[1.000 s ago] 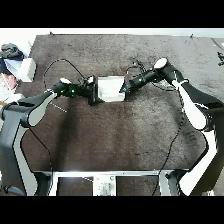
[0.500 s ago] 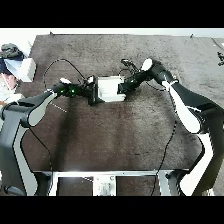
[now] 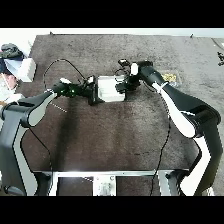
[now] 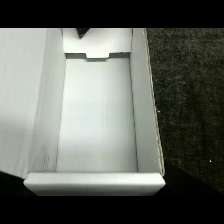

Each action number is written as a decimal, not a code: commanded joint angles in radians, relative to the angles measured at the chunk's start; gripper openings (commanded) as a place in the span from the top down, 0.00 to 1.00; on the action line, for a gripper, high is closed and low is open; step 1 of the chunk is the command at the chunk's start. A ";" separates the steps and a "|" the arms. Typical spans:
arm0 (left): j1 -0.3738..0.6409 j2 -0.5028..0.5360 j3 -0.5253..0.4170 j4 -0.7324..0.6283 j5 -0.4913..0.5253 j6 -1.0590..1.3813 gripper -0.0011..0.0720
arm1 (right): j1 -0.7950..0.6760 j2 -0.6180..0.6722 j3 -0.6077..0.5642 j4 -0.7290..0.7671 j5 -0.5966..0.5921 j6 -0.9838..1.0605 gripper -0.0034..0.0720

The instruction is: Fold the box and place the chain.

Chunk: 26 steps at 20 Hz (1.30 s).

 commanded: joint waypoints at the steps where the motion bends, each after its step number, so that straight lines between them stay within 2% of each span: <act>1: 0.000 -0.001 0.001 0.000 0.000 0.000 0.50 | 0.053 -0.001 0.018 -0.085 0.002 0.118 0.33; 4: 0.000 -0.001 0.001 0.000 0.000 0.000 0.50 | 0.063 -0.011 0.017 -0.137 0.034 0.201 0.33; 10: 0.000 -0.001 0.001 0.000 0.000 0.000 0.50 | 0.063 -0.034 0.017 -0.147 0.033 0.283 0.34; 11: 0.000 -0.001 0.001 0.000 0.000 0.000 0.50 | 0.064 -0.039 0.017 -0.143 0.034 0.283 0.46; 12: 0.000 -0.001 0.001 0.000 0.000 0.000 0.50 | 0.064 -0.040 0.017 -0.140 0.035 0.288 0.51; 17: 0.000 -0.001 0.001 0.000 0.000 0.000 0.50 | 0.064 -0.040 0.017 -0.148 0.033 0.329 0.51; 19: 0.000 -0.001 0.001 0.000 -0.001 0.000 0.50 | 0.064 -0.040 0.017 -0.155 0.028 0.344 0.73; 25: 0.000 -0.001 0.001 0.000 0.000 0.000 0.50 | 0.065 -0.051 0.017 -0.158 0.026 0.361 0.76; 26: 0.000 -0.001 0.001 0.000 -0.001 0.000 0.50 | 0.065 -0.054 0.017 -0.158 0.025 0.363 0.87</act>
